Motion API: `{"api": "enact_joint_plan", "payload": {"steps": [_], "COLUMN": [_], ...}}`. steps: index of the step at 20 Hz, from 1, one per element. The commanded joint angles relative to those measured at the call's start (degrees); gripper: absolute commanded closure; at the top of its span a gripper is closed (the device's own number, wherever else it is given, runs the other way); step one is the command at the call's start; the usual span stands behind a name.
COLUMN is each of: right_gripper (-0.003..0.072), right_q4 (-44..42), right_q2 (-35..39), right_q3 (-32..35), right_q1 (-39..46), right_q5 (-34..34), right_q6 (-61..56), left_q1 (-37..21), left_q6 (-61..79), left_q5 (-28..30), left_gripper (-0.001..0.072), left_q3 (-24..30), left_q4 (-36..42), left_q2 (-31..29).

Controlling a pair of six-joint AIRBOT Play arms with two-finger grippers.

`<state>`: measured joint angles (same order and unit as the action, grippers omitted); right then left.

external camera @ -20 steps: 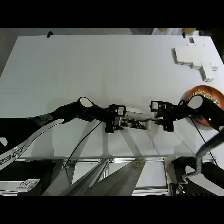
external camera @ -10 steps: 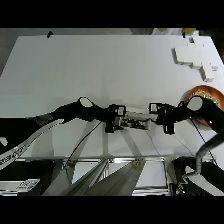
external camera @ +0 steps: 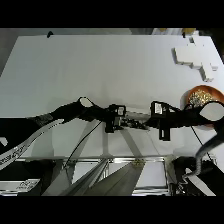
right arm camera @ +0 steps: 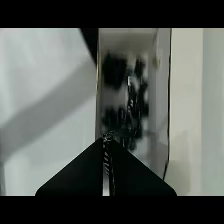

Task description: Fold the box and place the chain.

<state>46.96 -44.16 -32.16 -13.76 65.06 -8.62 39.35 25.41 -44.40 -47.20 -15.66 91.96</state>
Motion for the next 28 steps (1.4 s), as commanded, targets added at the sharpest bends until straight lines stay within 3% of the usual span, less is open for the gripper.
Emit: {"api": "enact_joint_plan", "payload": {"steps": [1,4,9,12,14,17,21,23,24,26,27,28], "right_gripper": [0.0673,0.0673,0.0671,0.0516,0.0494,0.0497,0.0511,0.0588,0.0659,0.0642,0.0591,0.0491], "right_q4": [-9.18,-9.88,-7.21,-3.19,-3.17,-2.71,9.75,16.92,19.02,18.75,18.8,18.73], "right_q2": [0.7,-1.55,-6.73,-7.26,-7.26,-6.99,-6.58,-7.5,-7.52,-7.54,-7.69,-8.02], "right_q3": [-0.22,-0.22,-0.22,-0.57,-3.13,-9.62,-11.8,-11.43,-10.16,-6.19,-3.8,-1.16], "right_q1": [-5.6,-9.16,-10.1,-9.84,-7.61,-1.27,8.79,11.87,12.76,13.86,13.84,13.81], "right_q5": [-9.09,-13.44,-14.36,-14.91,-12.55,-5.11,0.52,6.56,6.4,2.14,0.07,-1.81], "right_q6": [-0.37,-0.39,-0.63,-2.67,-5.05,-5.07,-5.07,-5.05,-4.81,-4.35,-3.91,-2.23], "left_q1": [0.02,0.02,0.02,0.04,0.04,0.02,0.02,0.04,0.04,0.02,0.02,0.02], "left_q6": [0.02,0.02,0.02,0.02,0.02,0.02,0.0,0.02,0.02,0.02,0.02,0.02], "left_q5": [0.0,0.0,0.0,0.0,0.0,0.0,0.0,0.0,0.0,0.0,0.0,0.0], "left_gripper": [0.032,0.032,0.032,0.032,0.032,0.032,0.032,0.032,0.032,0.032,0.032,0.032], "left_q3": [-0.02,-0.02,-0.02,-0.02,-0.02,-0.02,-0.02,-0.02,-0.02,-0.02,-0.02,-0.02], "left_q4": [-0.02,-0.02,-0.02,-0.02,-0.02,-0.02,-0.02,-0.02,-0.02,-0.02,-0.02,-0.02], "left_q2": [-0.02,-0.02,-0.02,-0.02,-0.02,-0.02,-0.02,-0.02,-0.02,-0.02,-0.02,-0.02]}}
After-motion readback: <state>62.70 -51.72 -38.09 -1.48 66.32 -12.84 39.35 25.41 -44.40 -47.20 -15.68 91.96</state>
